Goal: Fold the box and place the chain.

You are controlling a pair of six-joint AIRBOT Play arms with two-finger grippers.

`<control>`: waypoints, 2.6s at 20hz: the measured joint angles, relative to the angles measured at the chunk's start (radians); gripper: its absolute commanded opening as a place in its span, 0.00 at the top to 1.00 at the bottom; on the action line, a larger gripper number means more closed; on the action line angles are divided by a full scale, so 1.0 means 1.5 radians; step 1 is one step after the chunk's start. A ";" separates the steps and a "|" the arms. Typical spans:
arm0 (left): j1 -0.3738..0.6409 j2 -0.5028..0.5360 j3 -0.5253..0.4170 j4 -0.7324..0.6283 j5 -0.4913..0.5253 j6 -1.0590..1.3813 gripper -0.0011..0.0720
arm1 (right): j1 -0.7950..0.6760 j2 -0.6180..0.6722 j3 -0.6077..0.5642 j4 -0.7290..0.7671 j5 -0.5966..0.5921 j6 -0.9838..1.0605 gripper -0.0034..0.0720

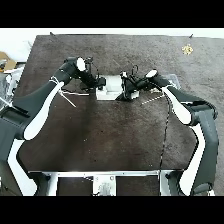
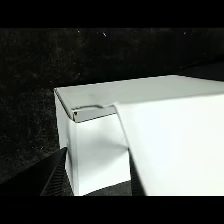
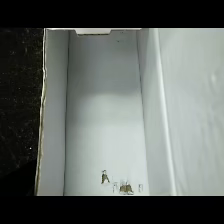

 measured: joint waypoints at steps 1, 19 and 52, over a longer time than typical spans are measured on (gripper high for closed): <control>-0.004 -0.003 0.004 0.008 0.000 -0.007 0.42 | 0.000 0.000 0.000 0.000 0.000 0.000 0.39; -0.083 -0.113 0.150 0.281 -0.137 -0.181 0.45 | 0.000 0.000 0.000 0.000 0.000 0.000 0.39; -0.088 -0.043 0.161 0.269 -0.118 -0.019 0.25 | 0.000 0.000 0.000 0.000 0.000 0.001 0.39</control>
